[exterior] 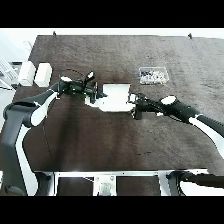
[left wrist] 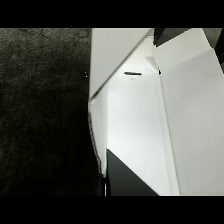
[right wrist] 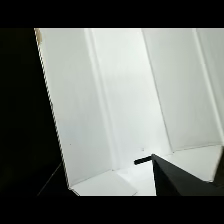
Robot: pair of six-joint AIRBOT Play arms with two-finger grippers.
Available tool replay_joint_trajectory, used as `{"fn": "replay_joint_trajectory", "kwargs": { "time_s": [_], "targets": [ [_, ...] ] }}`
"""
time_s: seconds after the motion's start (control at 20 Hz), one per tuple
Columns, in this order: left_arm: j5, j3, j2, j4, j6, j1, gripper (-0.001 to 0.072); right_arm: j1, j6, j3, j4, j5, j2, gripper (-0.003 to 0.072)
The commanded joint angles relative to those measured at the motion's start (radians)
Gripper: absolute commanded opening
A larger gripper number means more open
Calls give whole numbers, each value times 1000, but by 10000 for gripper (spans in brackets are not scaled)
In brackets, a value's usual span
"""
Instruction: Fold the box and place the chain.
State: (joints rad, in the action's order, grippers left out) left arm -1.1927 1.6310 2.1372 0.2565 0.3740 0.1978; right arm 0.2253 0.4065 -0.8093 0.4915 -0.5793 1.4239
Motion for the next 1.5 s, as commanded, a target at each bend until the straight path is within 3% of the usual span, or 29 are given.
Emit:
{"fn": "replay_joint_trajectory", "kwargs": {
  "time_s": [0.0, 0.25, 0.9, 1.45],
  "targets": [
    [0, 0, 0, 0, 0, 0, 22, 2, 16, -35, -47, 30, 2, 603],
    [0, 0, 0, 0, 0, 0, 22, 2, -92, -64, -42, 23, 3, 604],
    [0, 0, 0, -2, 0, 0, 22, -72, -29, -68, -11, -36, 16, 603],
    [0, 0, 0, -3, 0, 0, 22, -145, -5, -220, -13, -262, 140, 603]
  ]
}}
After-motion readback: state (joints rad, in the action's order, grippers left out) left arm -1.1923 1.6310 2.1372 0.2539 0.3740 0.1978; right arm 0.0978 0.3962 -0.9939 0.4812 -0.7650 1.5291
